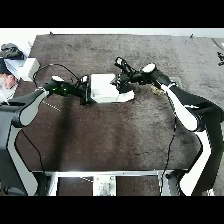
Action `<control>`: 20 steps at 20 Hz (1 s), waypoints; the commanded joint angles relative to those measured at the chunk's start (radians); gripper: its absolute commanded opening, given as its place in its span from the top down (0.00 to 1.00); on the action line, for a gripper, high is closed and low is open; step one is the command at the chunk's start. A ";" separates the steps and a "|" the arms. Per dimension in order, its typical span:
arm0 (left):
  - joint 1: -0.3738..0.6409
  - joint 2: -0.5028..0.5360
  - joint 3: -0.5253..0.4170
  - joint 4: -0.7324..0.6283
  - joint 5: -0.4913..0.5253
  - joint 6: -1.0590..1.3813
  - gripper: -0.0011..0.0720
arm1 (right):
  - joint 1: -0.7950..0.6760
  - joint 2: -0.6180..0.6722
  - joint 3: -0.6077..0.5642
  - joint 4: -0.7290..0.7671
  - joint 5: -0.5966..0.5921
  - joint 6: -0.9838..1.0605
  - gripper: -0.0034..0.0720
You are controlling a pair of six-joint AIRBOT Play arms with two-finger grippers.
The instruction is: Fold the box and place the chain.
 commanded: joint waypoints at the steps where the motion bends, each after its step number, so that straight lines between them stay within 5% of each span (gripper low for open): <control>1: 0.000 0.000 0.001 0.000 0.000 0.002 0.43 | 0.002 -0.030 0.000 -0.010 -0.032 0.001 0.97; 12: 0.000 0.000 0.001 0.000 0.000 0.002 0.43 | -0.020 0.068 0.000 -0.010 0.009 0.001 0.97; 17: 0.000 0.000 0.001 0.000 0.000 0.002 0.43 | -0.083 0.175 0.000 -0.059 0.271 0.001 0.97; 18: 0.000 0.000 0.001 0.000 0.000 0.002 0.43 | -0.086 0.174 0.000 -0.114 0.325 0.001 0.81; 19: 0.000 0.000 0.001 0.000 0.000 0.002 0.43 | -0.085 0.166 -0.004 -0.194 0.363 0.001 0.38; 20: 0.000 0.000 0.001 0.000 -0.001 0.002 0.43 | -0.080 0.156 -0.014 -0.251 0.370 0.002 0.17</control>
